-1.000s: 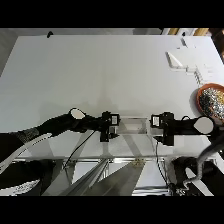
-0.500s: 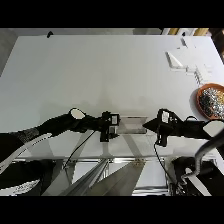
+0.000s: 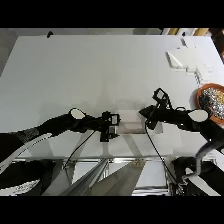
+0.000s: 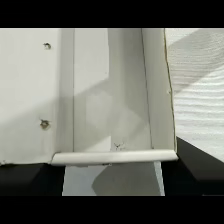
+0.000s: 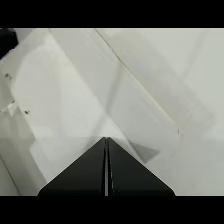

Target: Fold the box and place the chain.

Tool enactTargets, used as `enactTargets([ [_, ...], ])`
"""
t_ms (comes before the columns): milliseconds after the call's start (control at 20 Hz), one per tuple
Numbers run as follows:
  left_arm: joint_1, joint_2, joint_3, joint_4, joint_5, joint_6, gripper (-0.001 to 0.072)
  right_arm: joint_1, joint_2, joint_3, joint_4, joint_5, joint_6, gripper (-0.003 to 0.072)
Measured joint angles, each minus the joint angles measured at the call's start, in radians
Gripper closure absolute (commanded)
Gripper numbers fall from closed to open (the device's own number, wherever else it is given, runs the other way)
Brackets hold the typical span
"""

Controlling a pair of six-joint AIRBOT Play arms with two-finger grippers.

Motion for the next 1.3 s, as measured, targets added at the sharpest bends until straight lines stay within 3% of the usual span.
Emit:
enactTargets([
  [250,0.0,0.0,0.0,0.0,0.001,0.0,0.0435,0.0,-0.049,0.101,-0.151,0.053,0.162,0.067],
  [500,0.0,0.0,0.0,0.001,0.0,0.001,0.0435,0.0,-0.016,0.256,-0.38,0.332,0.209,0.0667],
  [600,0.0,0.0,0.0,0.001,0.0,0.001,0.0435,0.0,-0.002,0.281,-0.504,0.436,0.144,0.0627],
  [750,0.0,0.0,0.0,0.001,0.0,0.001,0.0435,0.0,0.008,0.293,-0.657,0.503,0.072,0.0618],
  [800,0.0,0.0,0.0,0.001,0.0,0.001,0.0435,0.0,0.01,0.291,-0.686,0.517,0.046,0.0617],
  [900,0.0,0.0,0.0,0.001,0.0,0.001,0.0435,0.0,0.013,0.272,-0.718,0.525,-0.018,0.0494],
  [950,0.0,0.0,0.0,0.001,0.0,0.001,0.0435,0.0,0.013,0.255,-0.716,0.521,-0.056,0.0484],
  [1050,0.0,0.0,0.0,0.001,0.0,0.001,0.0435,0.0,0.014,0.213,-0.679,0.496,-0.128,0.0532],
  [1300,0.0,0.0,0.0,0.001,0.0,0.001,0.0435,0.0,0.014,0.116,-0.56,0.389,-0.257,0.0532],
])
